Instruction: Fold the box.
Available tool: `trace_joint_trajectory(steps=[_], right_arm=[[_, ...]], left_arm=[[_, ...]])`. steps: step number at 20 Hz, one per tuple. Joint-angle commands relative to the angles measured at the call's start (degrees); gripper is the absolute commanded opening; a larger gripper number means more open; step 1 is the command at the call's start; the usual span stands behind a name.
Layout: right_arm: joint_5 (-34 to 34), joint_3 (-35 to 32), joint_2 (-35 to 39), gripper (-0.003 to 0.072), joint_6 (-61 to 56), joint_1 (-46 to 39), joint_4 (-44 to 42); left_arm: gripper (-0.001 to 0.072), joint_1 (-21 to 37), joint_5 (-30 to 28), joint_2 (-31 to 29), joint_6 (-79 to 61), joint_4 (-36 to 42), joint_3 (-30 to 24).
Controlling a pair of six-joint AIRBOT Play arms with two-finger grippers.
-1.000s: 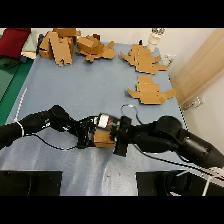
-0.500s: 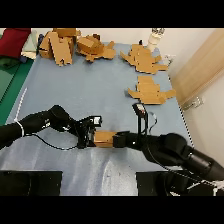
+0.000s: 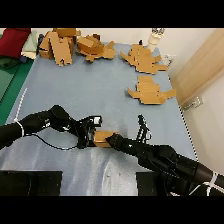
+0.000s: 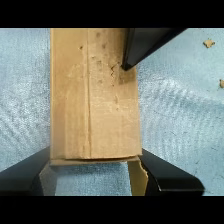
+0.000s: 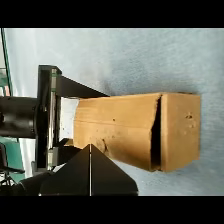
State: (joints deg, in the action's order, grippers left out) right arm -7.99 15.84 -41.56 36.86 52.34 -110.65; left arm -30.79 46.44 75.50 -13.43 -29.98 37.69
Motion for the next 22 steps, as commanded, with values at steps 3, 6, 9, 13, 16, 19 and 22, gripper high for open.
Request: trace_joint_trajectory(steps=[3, 6, 9, 13, 16, 19, 22], right_arm=[[1.46, -0.44, -3.61, 0.0002, -1.09, 0.20, -1.03], [1.42, -0.44, -4.13, 0.0002, -1.09, 0.31, -1.03], [0.50, -0.44, -4.13, 0.0002, -1.09, 0.31, -1.03], [-1.51, -0.44, -4.20, 0.0002, -1.07, 0.31, -0.94], [-1.53, -0.44, -4.22, 0.0002, -1.07, 0.31, -0.76], [-1.53, -0.44, -4.20, 0.0002, -1.07, 0.31, -0.76], [-1.53, -0.44, -4.22, 0.0002, -1.07, 0.31, -0.57]], left_arm=[[0.0440, 0.04, 0.02, 0.00, -0.02, -0.02, -0.02], [0.0440, 0.04, 0.07, 0.00, -0.02, -0.02, -0.02], [0.0440, 0.04, 0.04, 0.00, -0.02, -0.02, -0.02], [0.0440, 0.04, 0.04, 0.00, -0.02, -0.02, -0.02], [0.0440, 0.04, 0.04, 0.00, -0.02, 0.00, -0.02], [0.0440, 0.04, 0.04, 0.00, -0.02, -0.02, -0.02], [0.0440, 0.04, 0.02, 0.00, -0.02, -0.02, -0.02]])
